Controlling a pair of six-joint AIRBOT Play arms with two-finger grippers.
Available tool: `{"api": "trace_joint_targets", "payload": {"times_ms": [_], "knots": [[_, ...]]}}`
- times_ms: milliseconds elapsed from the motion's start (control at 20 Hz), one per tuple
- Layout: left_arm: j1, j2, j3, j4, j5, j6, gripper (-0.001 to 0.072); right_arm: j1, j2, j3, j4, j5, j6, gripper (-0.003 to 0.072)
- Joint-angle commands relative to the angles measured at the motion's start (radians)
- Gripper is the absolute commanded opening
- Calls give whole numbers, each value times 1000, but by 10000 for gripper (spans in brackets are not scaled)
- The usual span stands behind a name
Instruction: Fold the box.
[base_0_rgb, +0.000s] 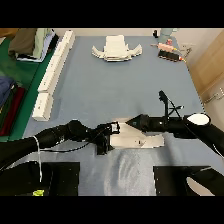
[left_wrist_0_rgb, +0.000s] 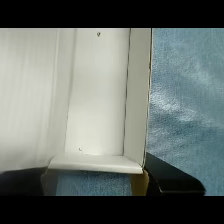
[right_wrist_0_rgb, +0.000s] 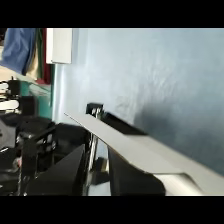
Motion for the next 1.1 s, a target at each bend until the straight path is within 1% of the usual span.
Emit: {"api": "trace_joint_targets", "payload": {"times_ms": [0,50,150,300,450,800,950,1050], "knots": [[0,0,1,0,0,0,421,2,-146,103,-125,-86,-87,213],[0,0,1,0,0,0,421,2,-187,126,-170,-82,-86,212],[0,0,1,0,0,0,421,6,-272,137,-183,-76,-88,138],[0,0,1,0,0,0,421,56,-364,137,-209,-76,-154,139],[0,0,1,0,0,0,421,97,-393,137,-213,-85,-205,138],[0,0,1,0,0,0,421,98,-373,137,-227,-87,-229,139],[0,0,1,0,0,0,421,97,-290,158,-269,-80,-239,139],[0,0,1,0,0,0,421,93,-194,176,-316,-63,-237,139]]}}
